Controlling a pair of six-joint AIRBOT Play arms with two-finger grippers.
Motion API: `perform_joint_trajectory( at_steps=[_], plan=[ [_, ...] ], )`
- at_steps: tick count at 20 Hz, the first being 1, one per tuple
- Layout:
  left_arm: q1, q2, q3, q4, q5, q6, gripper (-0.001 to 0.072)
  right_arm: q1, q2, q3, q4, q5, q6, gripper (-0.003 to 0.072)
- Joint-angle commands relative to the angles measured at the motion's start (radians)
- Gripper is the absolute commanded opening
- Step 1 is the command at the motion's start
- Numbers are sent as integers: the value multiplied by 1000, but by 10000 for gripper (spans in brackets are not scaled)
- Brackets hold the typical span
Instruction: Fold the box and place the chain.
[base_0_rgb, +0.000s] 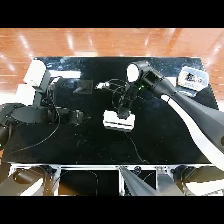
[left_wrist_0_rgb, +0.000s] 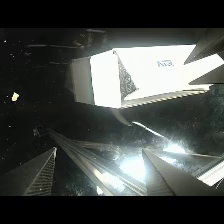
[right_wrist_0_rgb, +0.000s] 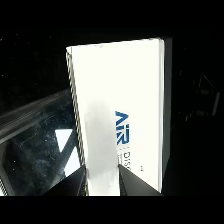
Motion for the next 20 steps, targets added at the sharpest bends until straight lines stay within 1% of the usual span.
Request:
perform_joint_trajectory(
  at_steps=[1,8,13,14,15,16,20],
  plan=[
    [1,0,0,0,0,0,635,11,-1,0,-1,11,3,248],
    [1,0,0,-1,2,0,635,43,-1,0,-4,14,7,249],
    [1,0,0,-1,3,0,635,40,0,0,-50,3,15,251],
    [1,0,0,-1,3,0,635,39,0,0,-59,3,22,331],
    [1,0,0,-1,3,0,635,39,0,0,-67,1,42,539],
    [1,0,0,-1,3,0,635,40,0,0,-79,-3,52,625],
    [1,0,0,-5,3,0,635,39,0,0,-164,-11,72,626]
  ],
)
